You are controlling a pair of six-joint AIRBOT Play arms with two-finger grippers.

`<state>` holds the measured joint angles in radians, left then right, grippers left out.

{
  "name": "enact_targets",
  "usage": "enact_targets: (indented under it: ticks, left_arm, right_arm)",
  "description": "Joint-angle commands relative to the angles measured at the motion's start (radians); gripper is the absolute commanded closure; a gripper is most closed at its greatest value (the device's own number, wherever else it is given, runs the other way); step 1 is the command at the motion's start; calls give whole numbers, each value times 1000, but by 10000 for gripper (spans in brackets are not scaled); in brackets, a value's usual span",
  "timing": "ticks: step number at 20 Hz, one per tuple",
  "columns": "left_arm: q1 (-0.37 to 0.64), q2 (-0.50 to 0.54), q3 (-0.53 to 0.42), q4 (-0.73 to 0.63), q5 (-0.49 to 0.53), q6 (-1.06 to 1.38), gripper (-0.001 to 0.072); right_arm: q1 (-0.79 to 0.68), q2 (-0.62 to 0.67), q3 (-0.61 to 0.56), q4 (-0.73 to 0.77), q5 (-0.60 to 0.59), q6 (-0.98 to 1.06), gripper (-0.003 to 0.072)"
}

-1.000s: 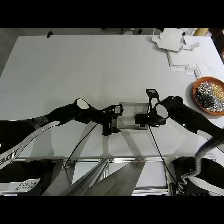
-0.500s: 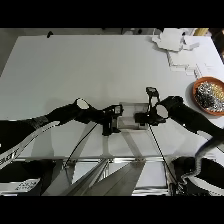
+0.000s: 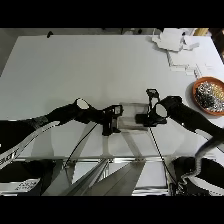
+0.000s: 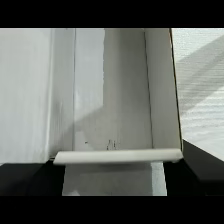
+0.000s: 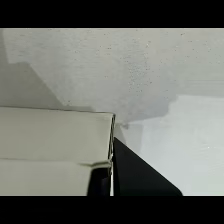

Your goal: Fold the box and place the chain.

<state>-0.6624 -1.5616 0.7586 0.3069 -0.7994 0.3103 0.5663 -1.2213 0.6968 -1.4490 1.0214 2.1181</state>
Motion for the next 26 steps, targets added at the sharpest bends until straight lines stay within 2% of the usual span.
enact_targets:
  ticks: [1, 4, 5, 6, 10, 12, 14, 16, 17, 18, 19, 22, 25, 26]
  left_arm:
    - [0, 0, 0, 0, 2, -1, 499]
    - [0, 0, 0, 0, 2, -1, 499]
    - [0, 0, 0, 0, 2, -1, 499]
    - [0, 0, 0, 0, 2, -1, 499]
    - [0, 0, 0, 0, 2, -1, 499]
    - [0, 0, 0, 0, 1, -1, 499]
    - [0, 0, 0, 0, 2, -1, 499]
    - [0, 0, 0, 0, 2, -1, 499]
    - [0, 0, 0, 0, 2, -1, 499]
    - [0, 0, 0, 0, 2, -1, 499]
    - [0, 0, 0, 0, 0, -1, 499]
    - [0, 0, 0, 0, 1, -1, 499]
    - [0, 0, 0, 0, -1, -1, 499]
    - [0, 0, 0, 0, -1, -1, 499]
  right_arm:
    - [1, -9, -1, 13, 35, -4, 667]
    - [1, -9, -1, 6, 43, -6, 656]
    - [1, -9, -1, 10, 42, -6, 513]
    - [1, -9, -1, 11, 42, -6, 404]
    - [1, -9, -1, 13, 38, -5, 421]
    - [1, -9, -1, 8, 26, -5, 535]
    - [1, -9, -1, 5, 9, -5, 589]
    - [1, -9, -1, 1, -4, -6, 579]
    - [1, -9, -1, 0, -14, -6, 506]
    - [1, -9, -1, 0, -21, -6, 465]
    - [1, -9, -1, -4, -20, -6, 469]
    - [1, -9, -1, -17, -19, -6, 652]
    - [1, -9, -1, -16, -19, -6, 649]
    - [1, -7, -1, -16, -18, -7, 625]
